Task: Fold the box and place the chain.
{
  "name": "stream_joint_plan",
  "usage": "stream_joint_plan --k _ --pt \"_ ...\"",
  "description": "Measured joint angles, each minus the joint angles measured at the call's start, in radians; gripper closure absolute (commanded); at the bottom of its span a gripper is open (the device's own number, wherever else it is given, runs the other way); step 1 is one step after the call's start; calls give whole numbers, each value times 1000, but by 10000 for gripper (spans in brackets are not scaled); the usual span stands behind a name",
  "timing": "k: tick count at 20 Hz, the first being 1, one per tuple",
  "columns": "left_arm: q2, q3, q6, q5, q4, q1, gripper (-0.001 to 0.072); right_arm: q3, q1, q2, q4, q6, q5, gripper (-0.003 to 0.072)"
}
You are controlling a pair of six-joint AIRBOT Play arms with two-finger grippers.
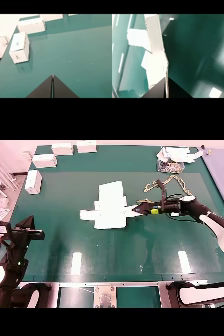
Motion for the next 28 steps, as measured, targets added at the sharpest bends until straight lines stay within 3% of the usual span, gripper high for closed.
stream_joint_plan --k 7,18,19,20,21,28 --pt "0 0 0 -3 0 0 688 80 42 -85 23 -14 -87 684" --pt "0 0 0 -67 2 0 687 219 26 -209 -86 37 15 685" --pt "0 0 0 -76 2 0 647 219 26 -211 -90 42 9 684" --pt "0 0 0 -83 3 0 420 220 26 -213 -94 46 -6 685" --pt "0 0 0 -92 3 0 268 219 27 -214 -96 51 -16 685" --pt "0 0 -2 -174 1 0 292 206 54 -217 -79 73 -61 685"
